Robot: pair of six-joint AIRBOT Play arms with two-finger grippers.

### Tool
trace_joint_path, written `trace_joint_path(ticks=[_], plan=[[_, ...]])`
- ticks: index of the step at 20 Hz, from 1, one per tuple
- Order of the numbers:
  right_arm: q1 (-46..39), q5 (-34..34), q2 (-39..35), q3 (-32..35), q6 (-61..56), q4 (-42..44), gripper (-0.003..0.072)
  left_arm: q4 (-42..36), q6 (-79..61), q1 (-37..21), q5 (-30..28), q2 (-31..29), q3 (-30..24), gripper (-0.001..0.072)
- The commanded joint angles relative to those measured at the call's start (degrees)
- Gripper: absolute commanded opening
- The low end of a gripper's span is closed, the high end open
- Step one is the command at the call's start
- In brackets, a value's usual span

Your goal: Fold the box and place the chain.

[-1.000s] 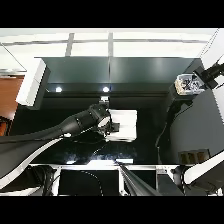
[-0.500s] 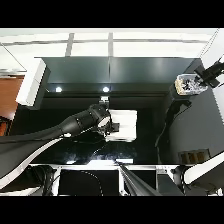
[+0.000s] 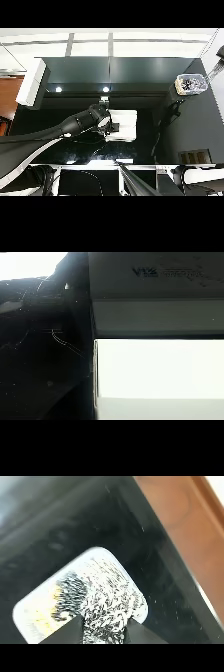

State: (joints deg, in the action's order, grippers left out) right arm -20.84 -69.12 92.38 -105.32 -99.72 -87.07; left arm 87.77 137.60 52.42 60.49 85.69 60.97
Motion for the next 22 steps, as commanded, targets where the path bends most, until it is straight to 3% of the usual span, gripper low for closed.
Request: trace_joint_path(ticks=[1,6,9,12,16,22], plan=[[-0.04,1.81,-5.22,-0.48,4.24,3.28,0.0002,0.02,0.00,-0.02,0.00,0.04,0.02,0.0025],[0.00,0.11,-12.48,-1.18,11.41,14.67,0.0004,0.00,0.00,-0.02,0.00,0.04,0.02,0.0026],[0.57,-2.86,-18.64,2.03,16.65,24.41,0.0004,0.02,0.00,-0.02,-0.02,0.04,0.02,0.0026],[4.44,-10.19,-25.97,9.44,23.06,30.80,0.0004,0.02,0.00,-0.02,0.00,0.04,0.02,0.0025],[12.48,-15.39,-34.12,21.86,28.96,32.76,0.0002,0.02,0.00,-0.02,0.00,0.04,0.02,0.0025],[21.31,-21.51,-37.77,35.56,29.94,45.62,0.0004,0.04,0.00,-0.02,-0.02,0.04,0.02,0.0025]])
